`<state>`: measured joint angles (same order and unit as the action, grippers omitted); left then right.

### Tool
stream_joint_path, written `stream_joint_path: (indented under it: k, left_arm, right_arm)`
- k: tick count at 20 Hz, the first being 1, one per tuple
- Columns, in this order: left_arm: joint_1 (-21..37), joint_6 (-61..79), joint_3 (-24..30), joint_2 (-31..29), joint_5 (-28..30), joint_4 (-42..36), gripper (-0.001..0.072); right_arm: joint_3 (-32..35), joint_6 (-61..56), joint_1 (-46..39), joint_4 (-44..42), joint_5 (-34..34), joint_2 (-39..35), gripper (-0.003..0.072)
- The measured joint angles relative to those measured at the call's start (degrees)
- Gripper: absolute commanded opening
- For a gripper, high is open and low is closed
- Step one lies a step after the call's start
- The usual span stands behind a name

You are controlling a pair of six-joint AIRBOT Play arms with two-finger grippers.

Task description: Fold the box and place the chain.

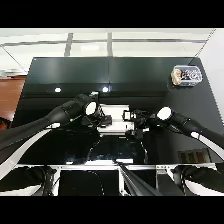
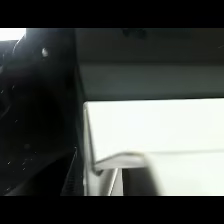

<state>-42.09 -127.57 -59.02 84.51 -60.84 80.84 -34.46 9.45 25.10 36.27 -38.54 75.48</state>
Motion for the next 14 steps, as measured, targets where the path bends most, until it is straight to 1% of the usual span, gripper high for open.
stream_joint_path:
  k: [1,2,3,4,7,8,9,10,11,12,13,14]
  left_arm:
    - [0.0,-0.15,-0.07,0.13,-0.22,0.22,0.0141]
    - [-0.04,-0.22,-0.17,0.2,-0.5,0.48,0.0138]
    - [-0.07,-0.33,-0.37,0.31,-0.74,0.57,0.0058]
    - [-0.07,-0.22,-0.61,0.33,-1.25,0.72,0.0027]
    - [-0.11,-0.39,-1.27,0.57,-1.57,1.2,0.0028]
    - [-0.11,-0.46,-1.4,0.61,-1.55,1.18,0.0063]
    - [-0.11,-0.55,-1.55,0.66,-1.57,1.05,0.0279]
    - [-0.09,-0.76,-1.73,0.63,-0.55,0.5,0.0428]
    - [-0.09,-0.76,-1.79,0.66,0.11,0.35,0.0431]
    - [-0.09,-0.74,-1.79,0.7,-1.03,0.33,0.0425]
    - [-0.09,-0.74,-1.79,0.7,-1.11,0.31,0.0372]
    - [-0.09,-0.74,-1.84,0.72,-0.9,0.26,0.0281]
  right_arm:
    - [0.0,0.0,0.0,0.0,0.0,0.0,0.0321]
    - [0.0,-0.02,0.0,0.0,0.0,0.0,0.0321]
    - [0.0,0.0,0.0,0.0,0.0,0.0,0.0321]
    - [0.0,0.11,0.0,0.0,0.04,0.0,0.0321]
    - [0.0,-0.02,0.0,-0.11,0.17,0.0,0.0321]
    - [0.0,-0.02,0.0,-0.09,0.22,0.0,0.0321]
    - [0.0,-0.09,0.0,-0.09,0.22,0.0,0.0321]
    - [0.0,-0.07,0.0,-0.07,0.15,0.0,0.0321]
    - [0.0,-0.04,0.0,-0.04,0.15,0.0,0.0321]
    - [0.0,-0.04,0.0,-0.04,0.13,0.0,0.0321]
    - [0.0,-0.04,0.0,-0.04,0.11,0.0,0.0321]
    - [0.0,-0.02,0.0,-0.04,0.11,0.0,0.032]
